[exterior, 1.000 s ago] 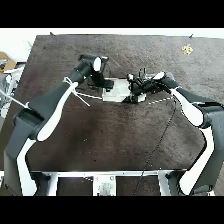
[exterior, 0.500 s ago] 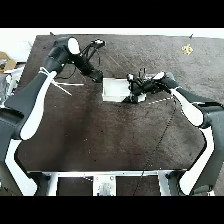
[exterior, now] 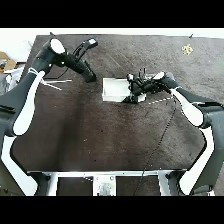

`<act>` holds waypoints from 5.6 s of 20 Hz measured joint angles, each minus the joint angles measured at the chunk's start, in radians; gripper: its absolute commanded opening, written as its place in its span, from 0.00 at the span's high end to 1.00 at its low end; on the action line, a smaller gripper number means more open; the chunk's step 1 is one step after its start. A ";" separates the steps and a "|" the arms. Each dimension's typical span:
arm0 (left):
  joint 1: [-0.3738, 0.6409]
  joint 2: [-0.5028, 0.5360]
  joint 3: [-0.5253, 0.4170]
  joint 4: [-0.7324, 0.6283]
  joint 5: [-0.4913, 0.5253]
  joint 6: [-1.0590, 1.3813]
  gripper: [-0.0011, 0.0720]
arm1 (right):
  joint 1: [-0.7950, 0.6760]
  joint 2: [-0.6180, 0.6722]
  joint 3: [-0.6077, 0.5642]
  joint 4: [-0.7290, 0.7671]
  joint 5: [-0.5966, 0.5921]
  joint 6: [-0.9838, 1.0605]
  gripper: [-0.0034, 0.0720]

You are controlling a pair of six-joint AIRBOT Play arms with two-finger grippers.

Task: Fold the box and place the chain.

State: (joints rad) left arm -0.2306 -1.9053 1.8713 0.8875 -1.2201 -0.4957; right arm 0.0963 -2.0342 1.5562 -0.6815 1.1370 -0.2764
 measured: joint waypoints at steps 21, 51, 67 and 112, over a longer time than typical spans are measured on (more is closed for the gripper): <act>0.098 -0.246 -0.164 -0.508 -0.082 0.798 0.00 | 0.000 0.000 0.000 0.000 0.000 0.000 0.37; 0.044 -0.260 -0.144 -0.554 -0.073 0.900 0.00 | 0.000 0.000 0.000 0.000 0.000 0.000 0.37; -0.027 -0.292 -0.141 -0.552 0.027 0.948 0.00 | 0.000 0.000 0.000 0.000 0.000 0.000 0.37; -0.030 -0.295 -0.141 -0.525 0.034 0.940 0.61 | 0.000 0.000 0.000 0.000 0.000 0.000 0.37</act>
State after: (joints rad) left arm -0.2607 -2.2002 1.7302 0.3630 -1.1862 0.4438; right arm 0.0963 -2.0342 1.5562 -0.6811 1.1370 -0.2768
